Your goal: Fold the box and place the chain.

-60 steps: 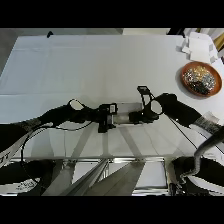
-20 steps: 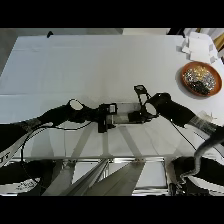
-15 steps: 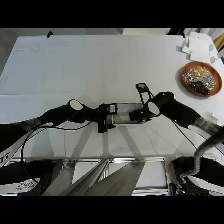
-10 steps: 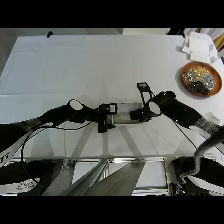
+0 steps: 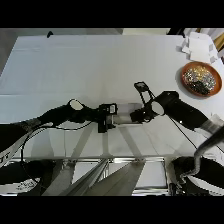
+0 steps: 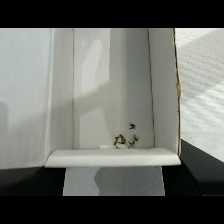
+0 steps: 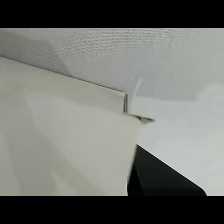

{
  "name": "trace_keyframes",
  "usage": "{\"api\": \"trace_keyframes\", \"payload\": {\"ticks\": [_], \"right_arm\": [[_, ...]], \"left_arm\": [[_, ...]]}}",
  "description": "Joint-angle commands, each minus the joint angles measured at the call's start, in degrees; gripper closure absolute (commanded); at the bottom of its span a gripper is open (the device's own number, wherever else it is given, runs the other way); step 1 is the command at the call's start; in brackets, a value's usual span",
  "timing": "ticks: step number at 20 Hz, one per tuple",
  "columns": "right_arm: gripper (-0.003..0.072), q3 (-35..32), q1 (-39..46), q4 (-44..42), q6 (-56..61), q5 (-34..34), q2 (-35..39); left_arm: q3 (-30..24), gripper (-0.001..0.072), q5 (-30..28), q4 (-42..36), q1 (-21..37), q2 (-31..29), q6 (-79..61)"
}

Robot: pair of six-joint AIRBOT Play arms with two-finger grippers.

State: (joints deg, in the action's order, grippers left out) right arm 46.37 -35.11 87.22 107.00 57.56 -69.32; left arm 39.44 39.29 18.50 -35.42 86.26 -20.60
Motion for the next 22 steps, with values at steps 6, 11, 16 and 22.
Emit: {"api": "trace_keyframes", "payload": {"ticks": [6, 11, 16, 22], "right_arm": [[0.0412, 5.7, 18.9, 0.1, -15.1, 12.9, 10.1], [0.0467, 10.8, 37.7, 0.0, -20.5, 6.0, 10.0], [0.0470, 17.2, 49.0, -0.7, -22.0, -2.1, 1.7], [0.0482, 29.1, 55.9, -5.1, -21.8, -2.0, -14.7]], "left_arm": [[0.0, 0.0377, 0.0, 0.0, 0.0, 0.0, 0.0], [0.0, 0.0377, 0.0, 0.0, 0.0, 0.0, 0.0], [0.0, 0.0377, 0.0, 0.0, 0.0, 0.0, 0.0], [0.0, 0.0377, 0.0, 0.0, 0.0, 0.0, 0.0]]}}
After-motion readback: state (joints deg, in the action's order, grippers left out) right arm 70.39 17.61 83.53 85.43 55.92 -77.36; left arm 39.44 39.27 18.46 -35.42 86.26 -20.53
